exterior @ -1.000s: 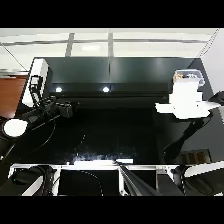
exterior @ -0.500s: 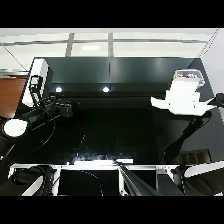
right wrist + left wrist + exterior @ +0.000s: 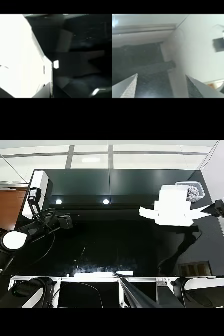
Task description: Fold the box and place the chain.
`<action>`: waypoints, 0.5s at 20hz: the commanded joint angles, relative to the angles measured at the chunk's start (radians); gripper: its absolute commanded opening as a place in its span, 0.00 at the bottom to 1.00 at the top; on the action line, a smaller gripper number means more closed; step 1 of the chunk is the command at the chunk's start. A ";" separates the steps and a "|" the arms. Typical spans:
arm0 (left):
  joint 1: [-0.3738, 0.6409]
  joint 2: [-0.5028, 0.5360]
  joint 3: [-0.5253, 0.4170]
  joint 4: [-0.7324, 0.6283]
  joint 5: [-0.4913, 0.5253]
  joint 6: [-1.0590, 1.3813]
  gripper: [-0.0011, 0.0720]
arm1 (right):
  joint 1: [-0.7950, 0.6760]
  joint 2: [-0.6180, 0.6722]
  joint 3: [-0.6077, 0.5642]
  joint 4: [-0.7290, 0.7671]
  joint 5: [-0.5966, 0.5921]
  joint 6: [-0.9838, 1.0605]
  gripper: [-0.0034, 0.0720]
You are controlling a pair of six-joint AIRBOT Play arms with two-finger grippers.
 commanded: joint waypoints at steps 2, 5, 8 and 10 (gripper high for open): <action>0.000 0.005 0.001 0.000 -0.064 -0.097 0.98 | 0.050 0.166 -0.214 0.115 -0.025 0.003 0.05; 0.000 0.003 0.000 -0.022 -0.126 -0.095 0.98 | 0.136 0.287 -0.366 0.139 -0.058 -0.019 0.05; 0.000 0.003 0.000 -0.023 -0.159 -0.095 0.98 | 0.264 0.420 -0.533 0.163 -0.172 -0.034 0.05; 0.000 0.002 0.000 -0.043 -0.193 -0.095 0.98 | 0.353 0.505 -0.640 0.202 -0.232 -0.066 0.05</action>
